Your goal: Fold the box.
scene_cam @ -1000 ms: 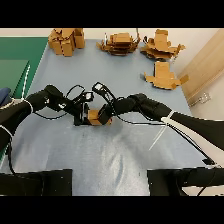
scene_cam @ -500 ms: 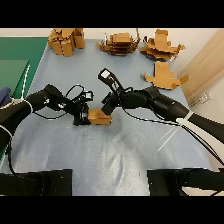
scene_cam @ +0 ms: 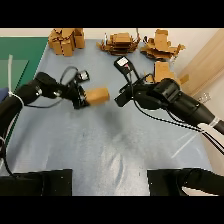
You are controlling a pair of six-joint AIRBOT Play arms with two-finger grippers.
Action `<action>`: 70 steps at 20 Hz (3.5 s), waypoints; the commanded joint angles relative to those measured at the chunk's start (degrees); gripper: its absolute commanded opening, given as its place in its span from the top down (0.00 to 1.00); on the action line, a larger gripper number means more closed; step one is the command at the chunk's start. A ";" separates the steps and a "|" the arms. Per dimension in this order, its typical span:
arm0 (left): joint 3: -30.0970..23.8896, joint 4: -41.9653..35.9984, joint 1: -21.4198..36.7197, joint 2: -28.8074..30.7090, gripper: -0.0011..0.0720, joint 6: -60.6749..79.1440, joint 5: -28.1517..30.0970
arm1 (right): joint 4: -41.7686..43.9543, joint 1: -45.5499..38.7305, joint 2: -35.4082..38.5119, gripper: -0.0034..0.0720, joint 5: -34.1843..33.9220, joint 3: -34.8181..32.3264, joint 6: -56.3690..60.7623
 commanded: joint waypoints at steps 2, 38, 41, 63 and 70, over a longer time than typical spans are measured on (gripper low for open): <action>6.56 0.04 5.92 2.60 0.96 -20.28 20.55 | -16.94 -0.04 4.90 0.95 -9.03 -0.83 14.93; 52.92 19.87 22.60 -43.74 0.24 -49.86 12.92 | -12.83 0.00 11.98 0.95 -13.84 -12.13 28.00; 53.33 19.85 22.60 -43.58 0.23 -49.86 12.48 | -12.35 0.00 11.98 0.95 -13.79 -12.13 28.02; 54.31 14.73 22.36 -34.80 0.04 -46.99 11.15 | -12.02 -0.02 11.98 0.95 -12.57 -13.66 28.00; 53.18 2.58 18.27 -20.11 0.10 -54.90 -34.53 | -5.86 -0.04 12.02 0.95 -6.10 -13.64 23.61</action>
